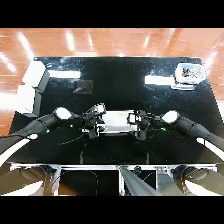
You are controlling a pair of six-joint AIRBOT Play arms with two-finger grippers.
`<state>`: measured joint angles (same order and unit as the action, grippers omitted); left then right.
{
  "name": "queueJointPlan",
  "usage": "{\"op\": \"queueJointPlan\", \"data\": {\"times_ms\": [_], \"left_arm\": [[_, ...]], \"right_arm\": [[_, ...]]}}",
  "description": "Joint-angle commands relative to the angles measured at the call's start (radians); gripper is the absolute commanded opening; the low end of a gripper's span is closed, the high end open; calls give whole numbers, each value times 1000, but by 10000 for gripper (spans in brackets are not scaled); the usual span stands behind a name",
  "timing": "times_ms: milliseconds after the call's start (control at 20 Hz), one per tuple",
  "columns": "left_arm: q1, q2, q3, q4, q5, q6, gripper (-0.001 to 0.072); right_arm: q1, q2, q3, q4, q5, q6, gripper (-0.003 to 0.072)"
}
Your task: Fold the box and place the chain.
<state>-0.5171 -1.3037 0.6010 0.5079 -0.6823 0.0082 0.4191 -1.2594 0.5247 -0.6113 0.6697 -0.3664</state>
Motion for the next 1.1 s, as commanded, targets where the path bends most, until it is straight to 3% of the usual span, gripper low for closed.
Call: {"op": "queueJointPlan", "data": {"times_ms": [0,400,500,700,750,800,850,950,1050], "left_arm": [[-8,-3,10,-27,3,12,428],[-8,-7,22,-27,-2,12,416],[-8,-8,22,-27,-1,12,506],[-8,-8,22,-27,-2,11,518],[-8,-8,22,-27,-2,11,507],[-8,-8,22,-27,-2,11,437],[-8,-8,22,-27,-2,11,418],[-8,-8,22,-27,-2,12,495],[-8,-8,22,-27,-1,11,518]], "right_arm": [[1,0,0,0,0,0,625],[1,0,0,0,0,0,625],[1,0,0,0,0,0,625],[1,0,0,0,0,0,625],[1,0,0,0,0,0,625],[1,0,0,0,0,0,625],[1,0,0,0,0,0,625],[1,0,0,0,0,0,625],[1,0,0,0,0,0,625]]}}
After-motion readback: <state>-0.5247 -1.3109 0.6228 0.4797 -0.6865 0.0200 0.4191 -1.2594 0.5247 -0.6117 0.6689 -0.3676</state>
